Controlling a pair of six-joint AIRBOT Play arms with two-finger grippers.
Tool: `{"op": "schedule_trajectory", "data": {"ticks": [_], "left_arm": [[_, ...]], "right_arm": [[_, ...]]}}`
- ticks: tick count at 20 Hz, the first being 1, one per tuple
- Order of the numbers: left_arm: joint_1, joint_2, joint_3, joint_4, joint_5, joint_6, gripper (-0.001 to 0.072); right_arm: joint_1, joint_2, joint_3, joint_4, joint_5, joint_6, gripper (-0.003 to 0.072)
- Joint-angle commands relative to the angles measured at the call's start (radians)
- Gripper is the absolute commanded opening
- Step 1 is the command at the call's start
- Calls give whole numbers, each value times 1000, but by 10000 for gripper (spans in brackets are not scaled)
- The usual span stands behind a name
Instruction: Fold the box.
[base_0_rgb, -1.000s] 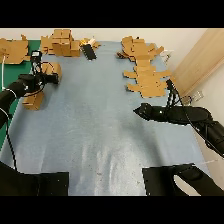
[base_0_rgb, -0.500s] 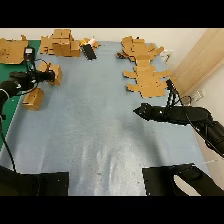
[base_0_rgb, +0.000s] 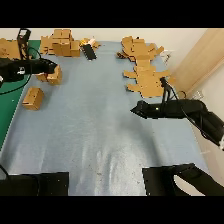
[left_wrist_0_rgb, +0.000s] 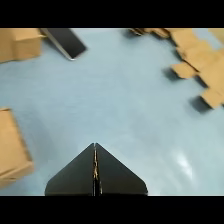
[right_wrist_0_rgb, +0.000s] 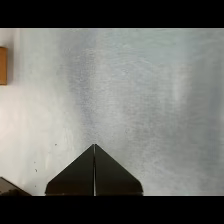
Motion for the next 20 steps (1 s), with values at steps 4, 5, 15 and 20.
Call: {"op": "schedule_trajectory", "data": {"ticks": [4,5,15,20], "left_arm": [[-245,64,-20,435,-314,-526,9],[-290,64,-40,459,-328,-568,9],[-619,85,-219,516,-300,-797,9],[-629,101,-219,515,-397,-811,12]], "right_arm": [[128,-240,253,-243,-116,-58,3],[167,-275,284,-292,-139,-58,4],[343,-405,319,-491,-189,-51,3],[343,-405,319,-484,-257,-47,4]]}}
